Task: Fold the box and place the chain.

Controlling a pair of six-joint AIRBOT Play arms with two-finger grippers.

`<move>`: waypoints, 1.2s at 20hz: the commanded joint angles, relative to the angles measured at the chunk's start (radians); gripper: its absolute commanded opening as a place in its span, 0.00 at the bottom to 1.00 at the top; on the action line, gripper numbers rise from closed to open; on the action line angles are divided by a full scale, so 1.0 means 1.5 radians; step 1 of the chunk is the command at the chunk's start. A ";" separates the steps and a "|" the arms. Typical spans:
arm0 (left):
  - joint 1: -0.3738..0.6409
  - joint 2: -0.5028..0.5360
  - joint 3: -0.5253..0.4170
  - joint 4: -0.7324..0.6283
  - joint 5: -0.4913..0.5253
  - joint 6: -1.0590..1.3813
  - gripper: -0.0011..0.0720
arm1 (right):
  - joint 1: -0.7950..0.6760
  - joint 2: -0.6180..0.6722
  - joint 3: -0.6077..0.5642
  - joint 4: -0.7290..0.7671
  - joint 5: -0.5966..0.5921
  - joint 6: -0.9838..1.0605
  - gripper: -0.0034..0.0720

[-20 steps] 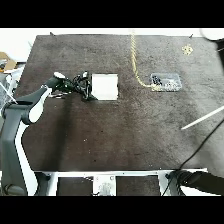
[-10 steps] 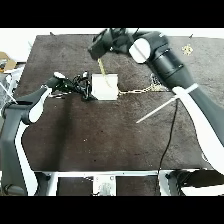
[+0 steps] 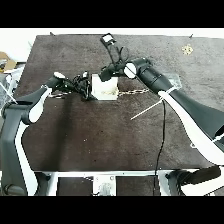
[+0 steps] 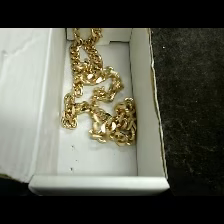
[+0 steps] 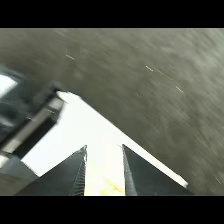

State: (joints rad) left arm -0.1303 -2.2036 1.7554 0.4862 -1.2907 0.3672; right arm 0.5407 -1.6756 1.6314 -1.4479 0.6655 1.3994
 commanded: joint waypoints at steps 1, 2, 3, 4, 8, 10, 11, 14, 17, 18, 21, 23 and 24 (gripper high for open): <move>0.000 -0.001 0.000 0.000 0.000 0.000 0.55 | -0.051 0.021 -0.012 0.004 0.049 0.021 0.38; 0.000 -0.001 0.000 0.000 0.000 0.000 0.55 | -0.071 0.034 -0.018 0.004 0.062 0.032 0.38; 0.000 -0.001 0.000 0.000 0.000 0.000 0.55 | -0.091 0.048 -0.031 0.001 0.072 0.048 0.38; 0.000 -0.001 0.000 0.000 0.000 0.000 0.55 | -0.116 0.061 -0.051 -0.001 0.080 0.067 0.38; 0.000 -0.001 0.000 0.000 0.000 0.000 0.55 | -0.230 0.085 -0.163 -0.004 0.076 0.161 0.38; 0.000 -0.001 0.000 0.000 0.000 0.000 0.55 | -0.279 0.085 -0.229 -0.001 0.035 0.202 0.38; 0.000 -0.001 0.000 0.000 0.000 0.000 0.55 | -0.297 0.085 -0.259 0.002 0.003 0.218 0.38; 0.000 -0.001 0.000 0.000 0.000 0.000 0.55 | -0.331 0.082 -0.329 0.061 -0.099 0.220 0.38; 0.000 -0.001 0.000 0.000 0.000 0.000 0.55 | -0.338 0.053 -0.336 0.110 -0.160 0.219 0.38; 0.000 -0.001 0.000 0.000 0.000 0.000 0.55 | -0.338 0.044 -0.336 0.128 -0.169 0.219 0.38; 0.000 -0.001 0.000 0.000 0.000 0.000 0.55 | -0.337 0.024 -0.336 0.143 -0.175 0.217 0.38; 0.000 -0.001 0.000 0.000 0.000 0.000 0.55 | -0.337 0.022 -0.336 0.143 -0.190 0.217 0.38; 0.000 -0.001 0.000 0.000 0.000 0.000 0.55 | -0.337 0.022 -0.336 0.147 -0.196 0.217 0.38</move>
State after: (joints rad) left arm -0.1303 -2.2036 1.7554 0.4858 -1.2907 0.3672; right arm 0.0380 -1.6321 1.1316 -1.2522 0.4126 1.7233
